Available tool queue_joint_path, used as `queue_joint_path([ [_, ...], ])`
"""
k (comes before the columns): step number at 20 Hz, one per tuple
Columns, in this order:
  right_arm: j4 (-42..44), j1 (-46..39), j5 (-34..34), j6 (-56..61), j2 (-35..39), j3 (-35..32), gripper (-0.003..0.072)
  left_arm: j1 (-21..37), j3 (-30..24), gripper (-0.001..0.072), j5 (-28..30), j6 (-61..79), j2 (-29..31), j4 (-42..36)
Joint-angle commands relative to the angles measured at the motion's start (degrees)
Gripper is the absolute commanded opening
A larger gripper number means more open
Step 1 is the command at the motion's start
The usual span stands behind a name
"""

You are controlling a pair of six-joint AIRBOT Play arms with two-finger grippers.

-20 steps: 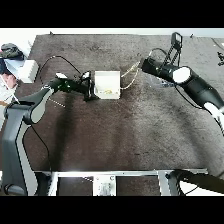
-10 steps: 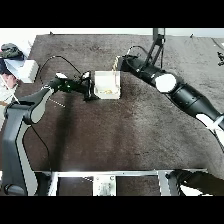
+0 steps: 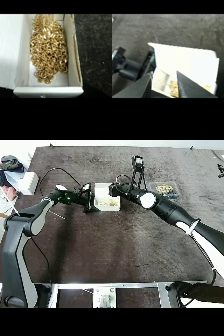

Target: Fold the box and place the chain.

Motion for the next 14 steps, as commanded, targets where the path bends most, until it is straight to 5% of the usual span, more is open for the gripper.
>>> queue_joint_path([
  [1, -4.1, -1.5, 2.2, 0.0, -0.1, 0.0, 0.0344, 0.0, 0.0, 0.0343, 0.0, 0.0, 0.0, 0.0],
  [7, -4.1, -12.5, 12.8, -11.4, 0.4, 4.5, 0.027, 0.0, 0.0, 0.0343, 0.0, 0.0, 0.0, 0.0],
  [8, 0.2, -15.2, 15.0, -16.9, -0.5, 6.5, 0.0199, 0.0, 0.0, 0.0343, 0.0, 0.0, 0.0, 0.0],
  [12, 27.0, -25.7, 39.1, -47.9, -9.6, 18.4, 0.02, 0.0, 0.0, 0.0344, 0.0, 0.0, 0.0, 0.0],
  [14, 31.1, -28.3, 44.7, -50.4, -15.7, 25.1, 0.0201, 0.0, 0.0, 0.0344, 0.0, 0.0, 0.0, 0.0],
])
